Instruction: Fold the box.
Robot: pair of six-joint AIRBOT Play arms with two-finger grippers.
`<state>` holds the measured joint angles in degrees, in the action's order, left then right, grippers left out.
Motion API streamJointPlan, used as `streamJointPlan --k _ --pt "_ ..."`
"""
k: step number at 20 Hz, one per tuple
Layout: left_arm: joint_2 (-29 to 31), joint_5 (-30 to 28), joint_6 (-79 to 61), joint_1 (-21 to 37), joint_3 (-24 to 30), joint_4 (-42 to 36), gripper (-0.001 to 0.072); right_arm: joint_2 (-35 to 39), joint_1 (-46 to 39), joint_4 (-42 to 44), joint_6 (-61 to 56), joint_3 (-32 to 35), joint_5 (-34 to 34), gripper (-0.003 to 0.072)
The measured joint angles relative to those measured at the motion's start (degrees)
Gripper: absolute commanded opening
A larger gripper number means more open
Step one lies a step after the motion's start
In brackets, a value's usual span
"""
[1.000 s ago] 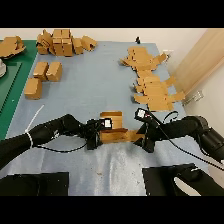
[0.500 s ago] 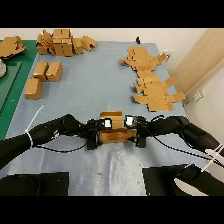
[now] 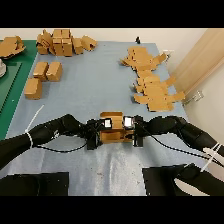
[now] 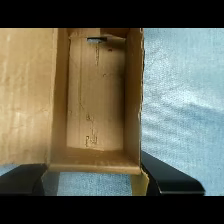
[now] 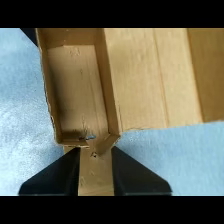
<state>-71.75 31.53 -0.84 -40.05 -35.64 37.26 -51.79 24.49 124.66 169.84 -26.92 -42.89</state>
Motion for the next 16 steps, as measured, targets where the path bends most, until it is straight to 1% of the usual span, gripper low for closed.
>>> streamJointPlan --k 1,5,6,8,9,10,16 --pt "0.0 0.0 0.0 0.0 0.0 0.0 0.0460 0.0 0.6 0.1 0.0 0.0 0.0 0.0211" --pt "0.0 0.0 0.0 0.0 0.0 0.0 0.0460 -0.9 2.8 0.6 0.2 0.0 1.0 0.0214" --pt "0.0 0.0 0.0 0.0 0.0 0.0 0.0460 -1.2 3.1 0.9 0.2 0.0 1.4 0.0233" --pt "0.0 0.0 0.0 0.0 0.0 0.0 0.0460 -1.8 3.5 1.5 0.2 0.0 2.1 0.0240" --pt "0.0 0.0 0.0 0.0 0.0 0.0 0.0460 -2.0 3.6 1.7 0.2 0.0 2.3 0.0372" --pt "0.0 0.0 0.0 0.0 0.0 0.0 0.0460 -2.1 3.7 1.9 0.2 0.0 2.5 0.0525" --pt "0.0 0.0 0.0 0.0 0.0 0.0 0.0460 -2.5 3.8 2.6 0.2 -0.1 2.9 0.0525"
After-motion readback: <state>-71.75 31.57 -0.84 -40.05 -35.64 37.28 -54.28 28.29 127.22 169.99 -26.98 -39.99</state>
